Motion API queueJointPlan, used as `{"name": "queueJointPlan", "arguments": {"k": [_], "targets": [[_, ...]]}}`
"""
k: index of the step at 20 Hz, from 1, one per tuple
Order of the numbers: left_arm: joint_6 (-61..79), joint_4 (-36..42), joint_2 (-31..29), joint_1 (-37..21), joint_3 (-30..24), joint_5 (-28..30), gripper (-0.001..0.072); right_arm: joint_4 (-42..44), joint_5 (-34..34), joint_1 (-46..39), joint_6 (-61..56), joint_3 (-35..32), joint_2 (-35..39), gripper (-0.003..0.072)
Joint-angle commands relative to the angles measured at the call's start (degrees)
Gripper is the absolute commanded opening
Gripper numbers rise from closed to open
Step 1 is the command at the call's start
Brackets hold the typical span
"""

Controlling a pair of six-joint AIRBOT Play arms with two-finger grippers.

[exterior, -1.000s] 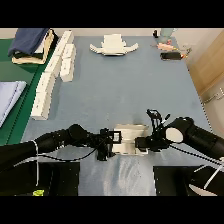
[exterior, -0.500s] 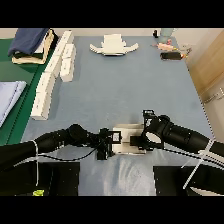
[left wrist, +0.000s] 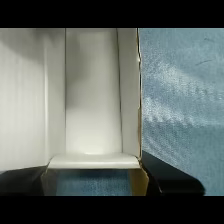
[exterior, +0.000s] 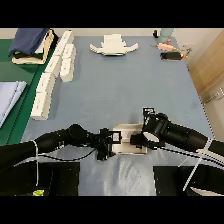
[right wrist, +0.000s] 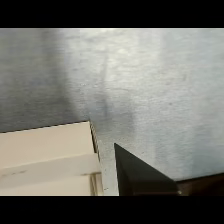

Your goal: Fold the box.

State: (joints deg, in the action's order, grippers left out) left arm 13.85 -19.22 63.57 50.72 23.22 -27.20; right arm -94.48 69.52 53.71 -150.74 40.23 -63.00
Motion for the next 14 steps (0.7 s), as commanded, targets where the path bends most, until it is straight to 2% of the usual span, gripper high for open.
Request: {"name": "queueJointPlan", "arguments": {"k": [1, 2, 6, 8, 9, 11, 12, 13, 14], "targets": [[0.07, -0.09, 0.02, 0.0, 0.04, 0.09, 0.0521, 0.48, 1.07, -0.02, 1.88, 1.51, 0.61, 0.0426], [0.07, -0.09, 0.02, 0.0, 0.04, 0.07, 0.0521, 0.92, 1.51, -0.02, 2.6, 1.68, 1.25, 0.0505], [0.07, -0.09, 0.02, 0.0, 0.04, 0.07, 0.0521, 2.05, 4.26, -0.02, 3.34, 2.29, 7.28, 0.051], [0.07, -0.09, 0.02, 0.0, 0.04, 0.07, 0.0521, 1.88, 7.76, -0.17, 3.32, 2.36, 12.33, 0.0507], [0.07, -0.09, 0.02, 0.0, 0.04, 0.07, 0.0521, 1.14, 10.4, -0.17, 3.32, 2.36, 14.97, 0.0483], [0.07, -0.09, 0.02, 0.0, 0.04, 0.07, 0.0521, -1.49, 15.72, -1.81, 3.82, 2.29, 19.41, 0.0261], [0.07, -0.09, 0.02, 0.0, 0.04, 0.07, 0.0521, -2.23, 17.53, -3.45, 5.57, 2.29, 21.16, 0.0201], [0.07, -0.09, 0.02, 0.0, 0.04, 0.07, 0.0521, -2.43, 18.56, -5.92, 8.31, 2.29, 22.67, 0.0107], [0.07, -0.09, 0.02, 0.0, 0.04, 0.07, 0.052, -2.43, 18.6, -8.98, 11.37, 2.29, 23.52, 0.0077]]}}
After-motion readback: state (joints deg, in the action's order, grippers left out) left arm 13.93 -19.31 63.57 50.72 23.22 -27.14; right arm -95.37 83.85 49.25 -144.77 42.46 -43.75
